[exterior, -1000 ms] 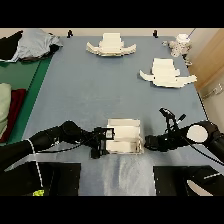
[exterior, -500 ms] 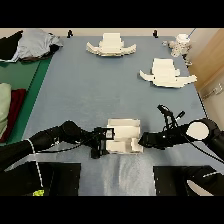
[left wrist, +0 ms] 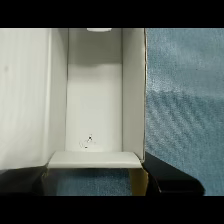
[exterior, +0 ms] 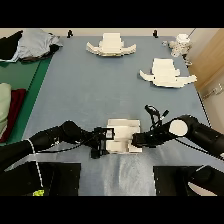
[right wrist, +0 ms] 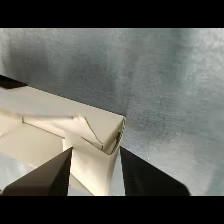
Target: Fold the box.
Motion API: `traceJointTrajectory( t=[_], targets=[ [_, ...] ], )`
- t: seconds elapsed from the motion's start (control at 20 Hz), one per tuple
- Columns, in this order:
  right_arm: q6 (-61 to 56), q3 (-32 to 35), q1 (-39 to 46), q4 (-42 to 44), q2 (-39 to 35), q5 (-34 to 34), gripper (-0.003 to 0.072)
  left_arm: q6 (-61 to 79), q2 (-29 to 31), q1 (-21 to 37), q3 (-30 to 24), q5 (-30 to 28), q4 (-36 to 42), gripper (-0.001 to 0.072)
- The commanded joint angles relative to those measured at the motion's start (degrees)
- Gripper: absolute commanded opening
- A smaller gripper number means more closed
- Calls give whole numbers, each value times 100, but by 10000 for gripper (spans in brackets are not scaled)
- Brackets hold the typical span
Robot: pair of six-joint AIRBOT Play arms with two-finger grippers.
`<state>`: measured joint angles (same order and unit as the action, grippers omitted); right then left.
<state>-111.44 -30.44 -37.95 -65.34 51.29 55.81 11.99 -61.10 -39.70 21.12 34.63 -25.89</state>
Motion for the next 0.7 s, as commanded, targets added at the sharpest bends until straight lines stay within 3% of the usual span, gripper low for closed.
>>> traceJointTrajectory(
  t=[0.0, 0.25, 0.35, 0.45, 0.55, 0.6, 0.65],
  targets=[
    [-1235, -372, -610, -929, 535, 11, 409, 0, 4, 4, 7, -2, 0, 467],
    [-2522, -686, -1257, -1462, 1106, 184, 408, 0, 4, 4, 7, -2, 0, 466],
    [-2896, -748, -1357, -1628, 1200, 186, 338, 2, 4, 4, 7, -4, 0, 467],
    [-3213, -772, -1386, -1832, 1209, 297, 327, 0, 4, 4, 7, -2, 0, 466],
    [-3451, -772, -1388, -2181, 1209, 645, 154, 0, 4, 4, 7, -2, 0, 466],
    [-3512, -769, -1388, -2310, 1209, 780, 16, 2, 4, 4, 7, -2, 0, 467],
    [-3536, -769, -1388, -2382, 1209, 828, 0, 0, 4, 4, 7, -2, 0, 467]
  ],
)
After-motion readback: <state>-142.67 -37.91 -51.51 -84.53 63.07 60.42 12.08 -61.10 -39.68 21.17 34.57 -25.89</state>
